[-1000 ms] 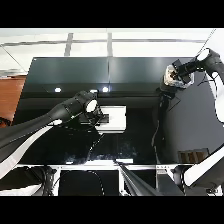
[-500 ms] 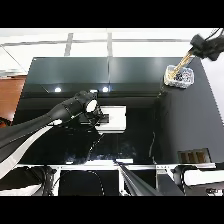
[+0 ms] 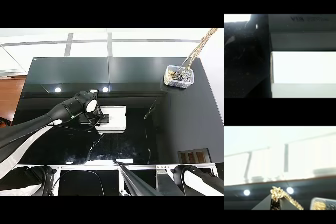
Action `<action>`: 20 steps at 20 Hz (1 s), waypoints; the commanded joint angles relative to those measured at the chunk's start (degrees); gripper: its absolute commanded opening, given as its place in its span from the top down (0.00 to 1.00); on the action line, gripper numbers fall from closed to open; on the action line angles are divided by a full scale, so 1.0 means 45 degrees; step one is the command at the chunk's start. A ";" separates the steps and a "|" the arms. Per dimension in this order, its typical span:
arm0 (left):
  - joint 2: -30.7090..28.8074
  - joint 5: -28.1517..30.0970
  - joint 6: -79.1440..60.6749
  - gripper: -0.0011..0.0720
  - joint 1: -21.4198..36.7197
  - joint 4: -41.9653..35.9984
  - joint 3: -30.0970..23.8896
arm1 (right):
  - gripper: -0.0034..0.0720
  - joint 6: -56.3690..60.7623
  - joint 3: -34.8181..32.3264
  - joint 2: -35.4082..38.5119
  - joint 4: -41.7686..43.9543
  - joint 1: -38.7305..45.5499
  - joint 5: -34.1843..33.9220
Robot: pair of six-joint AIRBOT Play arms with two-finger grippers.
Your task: Fold the box and place the chain.
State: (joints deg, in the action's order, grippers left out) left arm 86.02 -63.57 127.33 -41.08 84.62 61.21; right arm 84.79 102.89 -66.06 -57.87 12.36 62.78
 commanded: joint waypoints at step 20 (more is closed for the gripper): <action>0.0005 -0.0034 -0.0005 0.95 0.0005 0.0000 0.0015 | 0.94 -0.1229 -0.0447 0.1394 0.4677 -0.5848 0.2331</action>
State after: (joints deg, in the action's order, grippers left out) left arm 86.02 -63.61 127.31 -41.08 84.60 61.21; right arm 78.67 101.95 -58.83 -36.25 -10.09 72.62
